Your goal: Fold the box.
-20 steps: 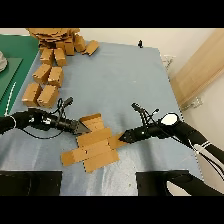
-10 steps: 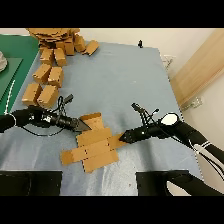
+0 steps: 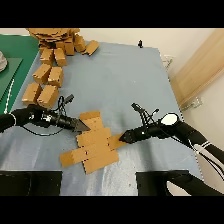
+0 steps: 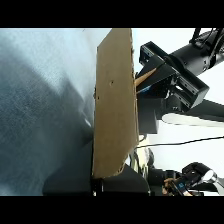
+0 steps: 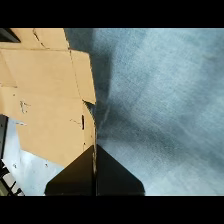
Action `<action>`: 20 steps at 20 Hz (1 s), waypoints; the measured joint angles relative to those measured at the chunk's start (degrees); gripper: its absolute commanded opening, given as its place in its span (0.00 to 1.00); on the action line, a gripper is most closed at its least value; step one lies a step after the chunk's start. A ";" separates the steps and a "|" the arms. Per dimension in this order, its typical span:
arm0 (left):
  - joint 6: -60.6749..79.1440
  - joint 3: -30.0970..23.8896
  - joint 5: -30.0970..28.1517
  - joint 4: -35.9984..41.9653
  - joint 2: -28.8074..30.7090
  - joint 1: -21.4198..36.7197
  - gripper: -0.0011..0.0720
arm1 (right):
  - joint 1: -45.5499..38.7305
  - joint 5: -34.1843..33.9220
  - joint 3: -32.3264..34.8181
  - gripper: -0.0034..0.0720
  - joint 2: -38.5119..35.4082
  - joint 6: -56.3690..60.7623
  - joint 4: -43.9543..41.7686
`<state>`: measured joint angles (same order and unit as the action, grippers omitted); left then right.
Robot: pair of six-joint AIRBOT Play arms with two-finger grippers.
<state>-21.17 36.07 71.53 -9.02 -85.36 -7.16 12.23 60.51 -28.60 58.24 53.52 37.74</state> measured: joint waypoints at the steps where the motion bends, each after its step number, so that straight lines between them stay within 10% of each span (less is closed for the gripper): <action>1: 0.61 0.13 -0.04 -0.02 -0.02 0.00 0.03 | 0.00 -0.37 0.00 0.21 0.00 0.02 0.00; 7: 4.20 5.92 -0.13 -1.31 0.22 -1.22 0.03 | -0.04 -4.74 -0.09 0.36 -0.04 3.30 -2.86; 20: 30.60 12.04 -17.79 -5.40 9.51 -18.62 0.03 | -8.70 -11.98 -10.36 0.34 -0.02 10.21 -4.66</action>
